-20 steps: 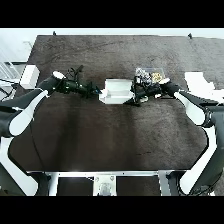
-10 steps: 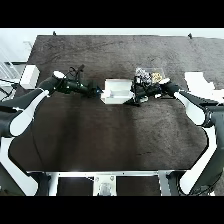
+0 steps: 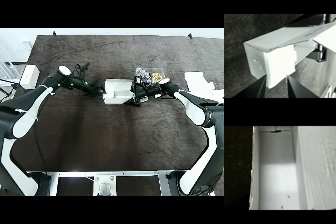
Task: Fold the box and place the chain.
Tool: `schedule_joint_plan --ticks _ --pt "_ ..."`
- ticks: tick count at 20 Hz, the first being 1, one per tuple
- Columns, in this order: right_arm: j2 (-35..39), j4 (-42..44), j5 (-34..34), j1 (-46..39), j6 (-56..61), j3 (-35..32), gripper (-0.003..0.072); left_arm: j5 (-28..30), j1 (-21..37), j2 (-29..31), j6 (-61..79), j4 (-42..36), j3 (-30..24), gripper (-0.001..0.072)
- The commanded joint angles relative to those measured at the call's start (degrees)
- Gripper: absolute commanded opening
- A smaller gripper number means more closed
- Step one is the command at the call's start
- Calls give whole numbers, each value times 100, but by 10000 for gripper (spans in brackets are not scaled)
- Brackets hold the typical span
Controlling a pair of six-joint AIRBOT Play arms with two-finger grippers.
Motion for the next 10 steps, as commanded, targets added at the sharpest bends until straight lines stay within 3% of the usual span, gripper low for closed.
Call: schedule_joint_plan --ticks 1,10 --pt "2 0 2 7 2 -4 435 68 -129 2 -343 417 116 311" --pt "2 0 0 7 2 -4 435 588 -350 2 -748 619 120 311"
